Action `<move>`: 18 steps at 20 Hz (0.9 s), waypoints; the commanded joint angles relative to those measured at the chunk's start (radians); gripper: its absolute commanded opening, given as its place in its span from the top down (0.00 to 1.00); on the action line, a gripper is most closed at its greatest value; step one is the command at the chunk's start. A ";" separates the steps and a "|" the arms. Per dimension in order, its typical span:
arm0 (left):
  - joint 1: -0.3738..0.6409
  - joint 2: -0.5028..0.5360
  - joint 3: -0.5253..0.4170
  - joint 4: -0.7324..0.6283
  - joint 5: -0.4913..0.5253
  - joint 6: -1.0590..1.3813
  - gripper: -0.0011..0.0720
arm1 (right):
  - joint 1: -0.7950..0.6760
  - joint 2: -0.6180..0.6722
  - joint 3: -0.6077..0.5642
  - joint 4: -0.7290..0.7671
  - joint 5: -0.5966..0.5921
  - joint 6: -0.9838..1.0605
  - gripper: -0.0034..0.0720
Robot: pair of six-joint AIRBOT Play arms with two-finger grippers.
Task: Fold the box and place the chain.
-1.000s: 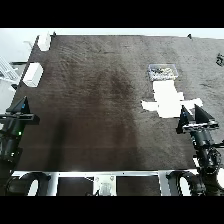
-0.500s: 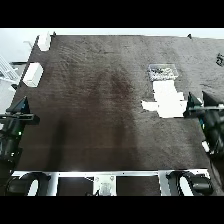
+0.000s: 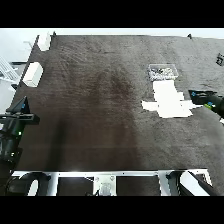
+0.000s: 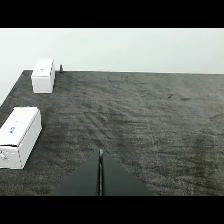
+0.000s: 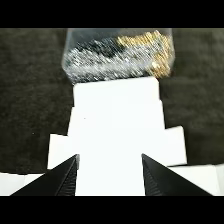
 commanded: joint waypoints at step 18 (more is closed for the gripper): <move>0.000 0.000 0.000 0.000 0.000 0.000 0.96 | -0.255 -0.988 1.274 -0.584 0.873 0.347 0.40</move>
